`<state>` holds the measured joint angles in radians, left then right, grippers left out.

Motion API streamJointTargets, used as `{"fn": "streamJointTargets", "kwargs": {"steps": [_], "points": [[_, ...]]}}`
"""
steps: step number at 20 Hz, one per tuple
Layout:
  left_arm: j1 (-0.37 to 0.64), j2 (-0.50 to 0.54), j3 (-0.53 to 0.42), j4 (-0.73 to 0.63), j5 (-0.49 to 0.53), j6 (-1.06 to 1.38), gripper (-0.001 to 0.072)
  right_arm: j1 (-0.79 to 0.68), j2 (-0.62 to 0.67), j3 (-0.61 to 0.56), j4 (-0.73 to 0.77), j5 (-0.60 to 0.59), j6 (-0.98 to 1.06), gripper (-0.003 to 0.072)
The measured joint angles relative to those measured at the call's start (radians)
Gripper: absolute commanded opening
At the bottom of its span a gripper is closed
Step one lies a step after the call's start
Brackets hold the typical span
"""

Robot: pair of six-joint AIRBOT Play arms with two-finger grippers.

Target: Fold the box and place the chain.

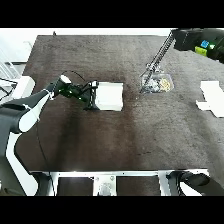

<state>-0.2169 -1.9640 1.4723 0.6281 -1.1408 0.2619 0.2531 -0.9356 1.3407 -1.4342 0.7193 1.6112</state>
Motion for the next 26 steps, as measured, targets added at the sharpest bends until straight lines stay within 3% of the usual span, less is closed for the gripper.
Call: {"fn": "streamJointTargets", "kwargs": {"steps": [6, 15, 17, 26], "points": [[0.000, 0.000, 0.000, 0.000, 0.000, 0.000, 0.0348, -0.023, 0.000, -0.151, -0.023, 0.034, 0.000, 0.0016], [0.000, 0.000, 0.000, 0.000, 0.000, 0.000, 0.0347, -0.118, 0.000, -0.507, -0.027, 0.035, 0.007, 0.0024], [0.000, 0.000, 0.000, 0.000, 0.000, 0.000, 0.0348, -0.144, 0.000, -0.567, -0.032, 0.034, 0.010, 0.0360], [0.000, 0.000, 0.000, 0.000, 0.000, 0.000, 0.0348, -0.168, -0.010, -0.606, 0.072, 0.052, -0.023, 0.0322]]}}
